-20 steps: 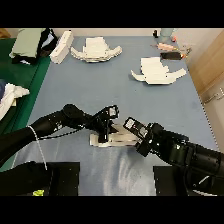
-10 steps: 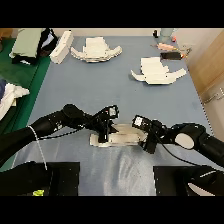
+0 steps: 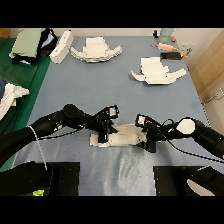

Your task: Fold the box.

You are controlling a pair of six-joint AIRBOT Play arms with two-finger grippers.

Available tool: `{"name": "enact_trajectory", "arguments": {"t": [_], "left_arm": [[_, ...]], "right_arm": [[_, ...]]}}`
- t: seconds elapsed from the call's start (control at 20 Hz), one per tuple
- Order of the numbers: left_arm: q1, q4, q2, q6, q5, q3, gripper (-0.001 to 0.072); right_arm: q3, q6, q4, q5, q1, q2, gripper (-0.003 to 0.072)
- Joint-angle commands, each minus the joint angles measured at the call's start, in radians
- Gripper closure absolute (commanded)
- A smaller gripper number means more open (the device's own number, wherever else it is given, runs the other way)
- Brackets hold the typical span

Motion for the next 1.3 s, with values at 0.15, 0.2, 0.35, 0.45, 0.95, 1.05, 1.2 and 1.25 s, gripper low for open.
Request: {"name": "enact_trajectory", "arguments": {"t": [0.15, 0.2, 0.35, 0.45, 0.95, 1.05, 1.2, 1.25], "left_arm": [[0.0, 0.0, -0.001, 0.0, 0.002, 0.001, 0.0694], [0.0, 0.0, -0.001, 0.0, 0.002, 0.001, 0.0694], [0.0, 0.0, -0.001, 0.0, 0.002, 0.001, 0.0694], [0.0, 0.0, -0.001, 0.0, 0.002, 0.001, 0.0694], [0.0, 0.0, -0.001, 0.0, 0.002, 0.001, 0.0694], [0.0, 0.0, -0.001, 0.0, 0.002, 0.001, 0.0694], [0.0, 0.0, -0.001, 0.0, 0.002, 0.001, 0.0694], [0.0, 0.0, -0.001, 0.0, 0.002, 0.001, 0.0694]], "right_arm": [[0.0, 0.013, -0.032, 0.06, -0.009, 0.051, -0.0034], [-0.001, 0.009, -0.034, 0.082, -0.008, 0.053, -0.0034], [-0.004, -0.01, -0.046, 0.077, -0.008, 0.025, -0.0034], [-0.004, -0.07, -0.043, 0.066, -0.008, 0.002, -0.0034], [-0.008, -0.262, 0.085, 0.03, -0.089, -0.09, -0.0034], [-0.021, -0.272, 0.088, 0.029, -0.092, -0.091, -0.003], [-0.04, -0.288, 0.098, 0.011, -0.092, -0.091, -0.0023], [-0.04, -0.288, 0.099, 0.009, -0.092, -0.091, 0.0003]]}}
